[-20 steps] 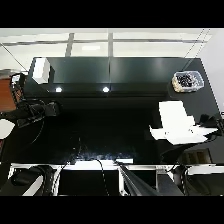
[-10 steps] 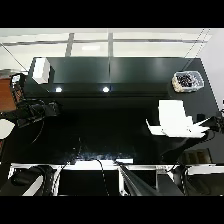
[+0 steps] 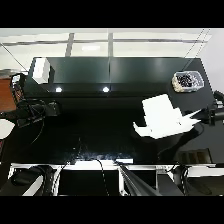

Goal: Fold the box and place the chain.

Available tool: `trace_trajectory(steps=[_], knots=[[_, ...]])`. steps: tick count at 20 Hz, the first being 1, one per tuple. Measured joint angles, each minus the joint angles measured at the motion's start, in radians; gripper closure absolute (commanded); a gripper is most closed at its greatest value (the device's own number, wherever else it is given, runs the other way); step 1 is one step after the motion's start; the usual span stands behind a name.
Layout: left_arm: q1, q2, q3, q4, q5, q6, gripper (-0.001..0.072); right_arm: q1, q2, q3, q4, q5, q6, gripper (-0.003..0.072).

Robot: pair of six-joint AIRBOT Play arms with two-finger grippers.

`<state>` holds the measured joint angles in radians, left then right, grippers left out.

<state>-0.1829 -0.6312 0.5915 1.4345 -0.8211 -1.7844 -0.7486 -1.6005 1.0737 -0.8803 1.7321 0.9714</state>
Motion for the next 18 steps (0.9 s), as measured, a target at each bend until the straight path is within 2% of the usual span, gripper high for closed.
trace_trajectory(steps=[3, 9, 14, 18], knots=[[0.000, 0.000, 0.000, -0.024, 0.003, 0.014, -0.0011, 0.120, 0.111, -0.060, 0.061, -0.079, 0.063, 0.0664], [0.000, -0.008, 0.000, -0.142, 0.000, 0.080, -0.0010, 0.471, 0.485, -0.322, 0.204, -0.423, 0.248, 0.0665], [0.000, -0.067, 0.000, -0.236, -0.011, 0.093, -0.0010, 0.835, 0.768, -0.544, 0.172, -0.756, 0.476, 0.0664], [0.020, -0.164, 0.008, -0.340, -0.021, 0.157, -0.0010, 1.128, 0.875, -0.679, 0.067, -1.039, 0.557, 0.0664]])
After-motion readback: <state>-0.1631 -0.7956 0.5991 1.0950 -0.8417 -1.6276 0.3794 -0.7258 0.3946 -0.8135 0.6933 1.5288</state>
